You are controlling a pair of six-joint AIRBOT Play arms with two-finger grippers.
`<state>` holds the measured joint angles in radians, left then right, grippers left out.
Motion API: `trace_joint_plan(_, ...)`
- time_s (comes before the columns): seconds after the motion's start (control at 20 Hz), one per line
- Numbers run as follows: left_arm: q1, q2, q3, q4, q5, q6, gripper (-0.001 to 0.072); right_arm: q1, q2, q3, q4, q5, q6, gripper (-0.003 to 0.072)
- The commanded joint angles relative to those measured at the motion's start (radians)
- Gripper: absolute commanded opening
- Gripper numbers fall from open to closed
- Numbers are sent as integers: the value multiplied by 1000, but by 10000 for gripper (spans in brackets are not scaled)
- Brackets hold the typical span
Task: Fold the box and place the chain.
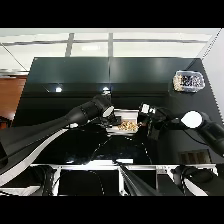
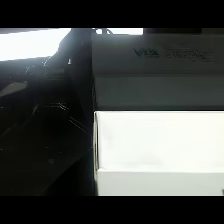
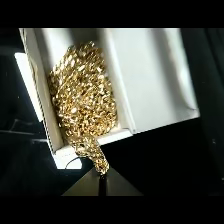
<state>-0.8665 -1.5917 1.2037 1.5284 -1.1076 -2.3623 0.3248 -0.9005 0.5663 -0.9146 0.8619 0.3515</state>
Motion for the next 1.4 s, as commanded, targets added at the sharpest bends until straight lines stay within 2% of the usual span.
trace_joint_plan(0.0, 0, 0, 0, 3, -4, 2, 28, -1, 61, 50, 35, 87, 158, 11)
trace_joint_plan(0.15, 0, 0, 0, 3, -4, 2, 29, 0, 58, 52, 262, 71, 176, 19)
trace_joint_plan(0.3, 0, 0, 0, 3, -5, 2, 28, 0, 57, 52, 380, 8, 176, 21)
trace_joint_plan(0.35, 0, 0, 0, 3, -5, 2, 29, 0, 57, 52, 379, 1, 176, 110)
trace_joint_plan(0.4, 0, 0, 0, 3, -5, 2, 28, -1, 57, 52, 357, 0, 176, 289)
trace_joint_plan(0.6, 0, 0, 0, 3, -4, 2, 28, -61, 62, 58, 146, -10, 223, 291)
trace_joint_plan(0.75, 0, 0, 0, -1, 1, 2, 28, -190, 65, 58, 3, 66, 297, 291)
trace_joint_plan(0.9, 1, 0, 0, -20, -8, 3, 28, -277, 66, 57, 4, 161, 325, 290)
trace_joint_plan(1.1, 8, 0, 8, -23, -24, 81, 30, -277, 66, 57, 101, 148, 325, 290)
trace_joint_plan(1.15, 11, 1, 16, -27, -26, 80, 94, -277, 66, 57, 100, 149, 326, 290)
trace_joint_plan(1.2, 11, 7, 28, -21, -27, 80, 325, -277, 66, 57, 99, 149, 326, 290)
trace_joint_plan(1.25, 10, 18, 39, -9, -28, 80, 447, -277, 66, 57, 98, 149, 326, 290)
trace_joint_plan(1.35, 8, 67, 50, 30, -44, 116, 491, -277, 66, 57, 98, 149, 326, 290)
